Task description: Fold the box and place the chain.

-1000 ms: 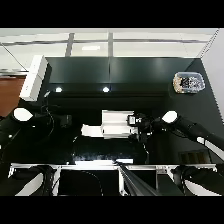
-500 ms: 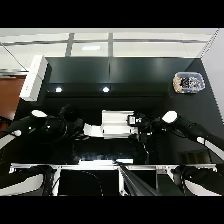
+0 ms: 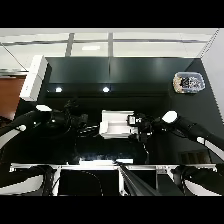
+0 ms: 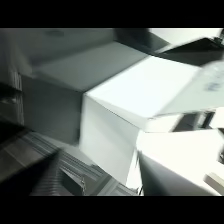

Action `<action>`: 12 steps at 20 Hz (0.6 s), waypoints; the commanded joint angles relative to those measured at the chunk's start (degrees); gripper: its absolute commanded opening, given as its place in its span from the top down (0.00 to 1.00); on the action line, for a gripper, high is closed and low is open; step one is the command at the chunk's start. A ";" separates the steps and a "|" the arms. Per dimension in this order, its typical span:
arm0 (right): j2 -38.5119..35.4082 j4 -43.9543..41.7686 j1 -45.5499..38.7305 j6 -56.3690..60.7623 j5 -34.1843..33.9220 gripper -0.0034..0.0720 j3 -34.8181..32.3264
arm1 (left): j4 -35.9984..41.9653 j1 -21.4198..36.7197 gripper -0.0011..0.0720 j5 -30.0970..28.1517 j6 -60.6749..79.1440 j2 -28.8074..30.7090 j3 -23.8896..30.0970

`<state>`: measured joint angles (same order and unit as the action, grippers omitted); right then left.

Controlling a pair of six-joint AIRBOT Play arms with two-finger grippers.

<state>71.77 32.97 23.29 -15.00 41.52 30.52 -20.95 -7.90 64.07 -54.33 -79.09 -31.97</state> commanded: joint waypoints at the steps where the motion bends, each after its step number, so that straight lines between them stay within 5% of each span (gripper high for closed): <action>1: 0.00 0.00 0.04 0.00 0.02 0.41 0.00 | -1.09 0.50 0.18 2.62 1.36 -0.07 -1.97; 6: 0.00 0.00 0.04 0.00 0.02 0.41 0.00 | -2.45 -4.72 0.18 3.13 -0.59 0.28 -5.51; 12: 0.00 -0.02 0.04 0.02 0.00 0.41 0.00 | -22.29 -13.22 0.19 -5.97 -23.45 7.37 -12.44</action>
<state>71.77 32.97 23.29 -15.00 41.52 30.55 -33.10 -17.65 62.35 -65.58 -74.96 -41.54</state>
